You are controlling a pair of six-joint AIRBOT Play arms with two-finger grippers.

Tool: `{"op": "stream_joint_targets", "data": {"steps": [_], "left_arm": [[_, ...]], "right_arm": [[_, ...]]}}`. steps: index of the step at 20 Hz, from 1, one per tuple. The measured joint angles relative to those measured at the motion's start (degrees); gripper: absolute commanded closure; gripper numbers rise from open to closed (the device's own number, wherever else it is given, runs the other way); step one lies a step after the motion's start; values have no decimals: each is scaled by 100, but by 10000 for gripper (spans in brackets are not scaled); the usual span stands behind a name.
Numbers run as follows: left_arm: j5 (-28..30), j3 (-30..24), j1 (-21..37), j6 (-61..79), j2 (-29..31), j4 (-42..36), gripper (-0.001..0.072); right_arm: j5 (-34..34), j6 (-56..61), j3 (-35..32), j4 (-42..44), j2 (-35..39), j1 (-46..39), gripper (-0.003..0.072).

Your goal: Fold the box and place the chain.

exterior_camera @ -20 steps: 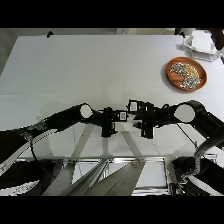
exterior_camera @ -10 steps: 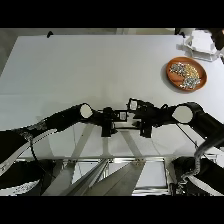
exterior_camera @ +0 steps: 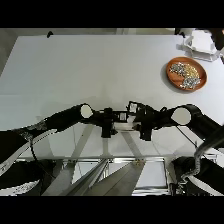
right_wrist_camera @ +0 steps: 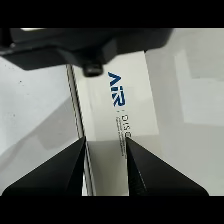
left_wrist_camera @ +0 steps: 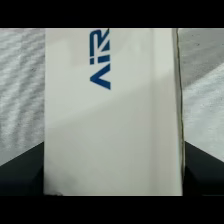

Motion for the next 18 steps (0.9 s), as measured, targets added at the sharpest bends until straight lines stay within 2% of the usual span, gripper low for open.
{"op": "stream_joint_targets", "data": {"steps": [3, 6, 7, 14, 15, 16, 17, 18], "left_arm": [[-9, -2, 0, 2, 0, 7, 388], [2, -2, 0, -4, 0, 2, 388], [22, -2, 0, -22, 0, -7, 388], [37, 0, 0, -22, 0, -13, 388], [37, 0, 0, -22, 0, -13, 388], [35, 0, 0, -22, 0, -11, 388], [35, 0, 0, -22, 0, -11, 388], [35, 0, 0, -22, 0, -11, 388]], "right_arm": [[-2, 0, -22, 22, 0, 76, 431], [20, 0, -31, 28, 2, 105, 284], [20, 0, -31, 31, 11, 114, 260], [-219, 0, -33, 24, 249, 118, 248], [-232, 0, -33, 31, 313, 118, 286], [-238, 0, -33, 57, 380, 118, 425], [-245, 0, -33, 122, 457, 118, 619], [-245, 2, -33, 210, 518, 118, 680]]}}
